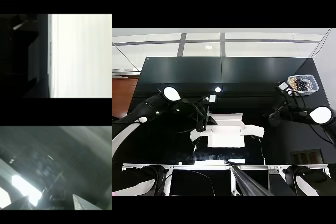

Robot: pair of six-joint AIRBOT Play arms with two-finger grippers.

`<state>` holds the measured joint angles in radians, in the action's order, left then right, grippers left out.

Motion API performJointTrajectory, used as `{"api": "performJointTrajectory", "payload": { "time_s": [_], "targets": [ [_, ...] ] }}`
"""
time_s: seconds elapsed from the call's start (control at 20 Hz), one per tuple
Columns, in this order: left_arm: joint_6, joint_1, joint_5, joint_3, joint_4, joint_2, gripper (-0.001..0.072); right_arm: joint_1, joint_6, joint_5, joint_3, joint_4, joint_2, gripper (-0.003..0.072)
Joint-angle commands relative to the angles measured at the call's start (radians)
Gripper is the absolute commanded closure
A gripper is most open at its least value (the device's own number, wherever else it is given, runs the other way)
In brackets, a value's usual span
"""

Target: Fold the box and place the chain.

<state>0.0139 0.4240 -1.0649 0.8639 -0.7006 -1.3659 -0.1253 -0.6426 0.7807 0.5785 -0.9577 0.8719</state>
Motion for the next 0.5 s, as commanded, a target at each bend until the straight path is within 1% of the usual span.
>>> {"api": "performJointTrajectory", "payload": {
  "time_s": [0.0, 0.1, 0.2, 0.3, 0.45],
  "targets": [
    [-0.069, 0.034, 0.175, -0.027, -0.007, -0.044, 0.0685, -0.049, 0.393, 0.011, 0.002, 0.181, 0.003, 0.0057],
    [-0.071, 0.037, 0.243, -0.028, -0.006, -0.055, 0.0679, -0.084, 0.418, 0.076, -0.001, 0.176, 0.016, 0.0058],
    [-0.076, 0.035, 0.278, -0.028, -0.007, -0.063, 0.0679, -0.12, 0.446, 0.117, -0.027, 0.175, 0.03, 0.0058],
    [-0.077, 0.036, 0.27, -0.028, -0.007, -0.079, 0.068, -0.161, 0.488, 0.089, -0.076, 0.175, 0.031, 0.0057],
    [-0.078, 0.035, 0.252, -0.027, -0.008, -0.095, 0.068, -0.213, 0.492, -0.004, -0.135, 0.175, 0.031, 0.0058]
  ]
}}
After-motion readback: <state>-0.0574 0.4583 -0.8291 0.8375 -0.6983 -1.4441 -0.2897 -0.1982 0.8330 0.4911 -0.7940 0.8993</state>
